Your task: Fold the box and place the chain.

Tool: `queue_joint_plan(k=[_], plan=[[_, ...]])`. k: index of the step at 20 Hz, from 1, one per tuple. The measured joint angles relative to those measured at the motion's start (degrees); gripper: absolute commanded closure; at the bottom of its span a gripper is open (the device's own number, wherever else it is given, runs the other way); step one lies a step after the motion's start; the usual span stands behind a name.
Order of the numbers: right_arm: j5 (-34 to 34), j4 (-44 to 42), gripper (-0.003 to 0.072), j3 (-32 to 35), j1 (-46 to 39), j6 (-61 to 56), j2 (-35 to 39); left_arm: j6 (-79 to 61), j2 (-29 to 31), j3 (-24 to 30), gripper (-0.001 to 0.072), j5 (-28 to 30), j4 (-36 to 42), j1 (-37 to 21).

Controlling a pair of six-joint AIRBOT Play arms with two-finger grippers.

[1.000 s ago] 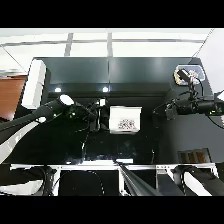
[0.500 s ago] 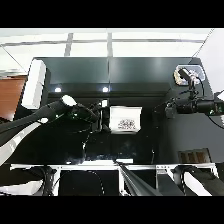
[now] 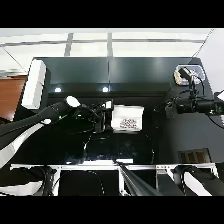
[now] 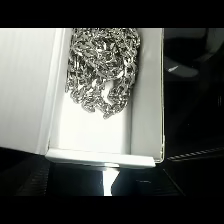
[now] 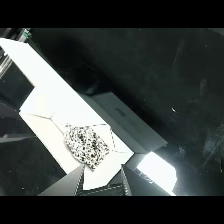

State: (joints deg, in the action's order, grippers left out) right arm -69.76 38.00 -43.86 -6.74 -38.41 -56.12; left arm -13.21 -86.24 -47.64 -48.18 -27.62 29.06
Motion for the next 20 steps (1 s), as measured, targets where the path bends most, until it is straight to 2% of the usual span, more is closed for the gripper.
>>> queue_joint_plan(k=[4,6,7,8,9,10,11,12,15,20], plan=[[0.0,0.0,0.0407,0.0,0.0,0.0,0.0,-2.2,0.0,0.0,-0.0001,-1.0,-0.3,0.4],[0.0,0.0,0.0407,0.0,0.0,0.0,0.0,-2.8,0.0,0.0,0.0040,-1.4,-0.5,0.5],[0.2,0.0,0.0407,0.0,0.0,0.0,0.0,-3.0,0.0,0.0,0.0125,-1.4,-0.5,0.5],[0.3,0.0,0.0407,0.0,0.0,0.0,0.0,-3.1,0.0,0.0,0.0275,-1.4,-0.5,0.5],[0.5,0.0,0.0406,0.0,0.0,0.0,0.0,-3.2,0.0,0.0,0.0378,-1.4,-0.5,0.5],[0.5,0.0,0.0399,0.0,0.0,-0.1,0.0,-3.2,0.0,0.0,0.0378,-1.4,-0.5,0.6],[0.7,0.0,0.0199,0.0,0.0,-0.3,0.0,-3.2,0.0,0.0,0.0378,-1.4,-0.5,0.6],[1.0,0.0,0.0049,0.0,0.1,-0.9,0.0,-3.2,0.0,0.0,0.0378,-1.4,-0.5,0.6],[4.0,-0.2,0.0050,0.0,1.7,-4.3,-0.3,-3.1,0.0,0.0,0.0378,-1.4,-0.4,0.6],[16.0,-2.9,0.0051,-1.0,8.6,-9.1,-4.8,-3.1,0.0,0.0,0.0377,-1.4,-0.4,0.6]])
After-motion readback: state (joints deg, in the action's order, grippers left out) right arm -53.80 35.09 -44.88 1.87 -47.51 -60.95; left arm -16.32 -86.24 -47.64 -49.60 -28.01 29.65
